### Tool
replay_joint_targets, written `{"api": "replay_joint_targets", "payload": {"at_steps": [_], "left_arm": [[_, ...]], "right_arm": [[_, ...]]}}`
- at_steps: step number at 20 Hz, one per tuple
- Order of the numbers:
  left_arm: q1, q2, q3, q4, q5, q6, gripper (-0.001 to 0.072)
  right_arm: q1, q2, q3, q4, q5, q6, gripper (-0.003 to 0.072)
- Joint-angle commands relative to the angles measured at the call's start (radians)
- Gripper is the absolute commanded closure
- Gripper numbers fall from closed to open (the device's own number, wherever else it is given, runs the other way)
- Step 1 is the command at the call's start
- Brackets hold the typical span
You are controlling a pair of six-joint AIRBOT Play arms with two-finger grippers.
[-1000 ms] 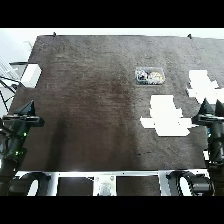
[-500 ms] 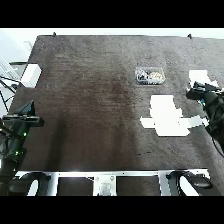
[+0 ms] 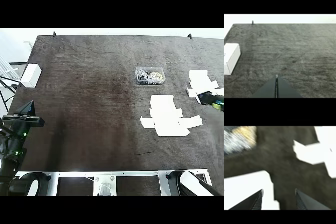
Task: Fold the box and place the chain.
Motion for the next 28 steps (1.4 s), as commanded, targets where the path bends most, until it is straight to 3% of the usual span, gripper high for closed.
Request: {"api": "replay_joint_targets", "payload": {"at_steps": [1,5,8,18,28], "left_arm": [[0.0,0.001,0.001,0.0,0.0,0.0,0.069],[0.0,0.001,0.001,0.0,0.0,0.0,0.069],[0.0,0.001,0.001,0.0,0.0,0.0,0.0689],[0.0,0.001,0.001,0.0,0.0,0.0,0.069],[0.0,0.001,0.001,0.0,-0.001,0.0,0.069]], "right_arm": [[-0.177,-0.12,0.179,-0.266,0.365,0.172,0.019],[-0.164,-0.356,0.355,-0.342,0.594,0.168,0.0187],[-0.144,-0.437,0.415,-0.403,0.604,0.159,0.0147],[-0.135,-0.473,0.419,-0.282,0.666,0.009,0.0148],[-0.121,-0.623,0.419,-0.24,0.666,-0.066,0.0161]]}}
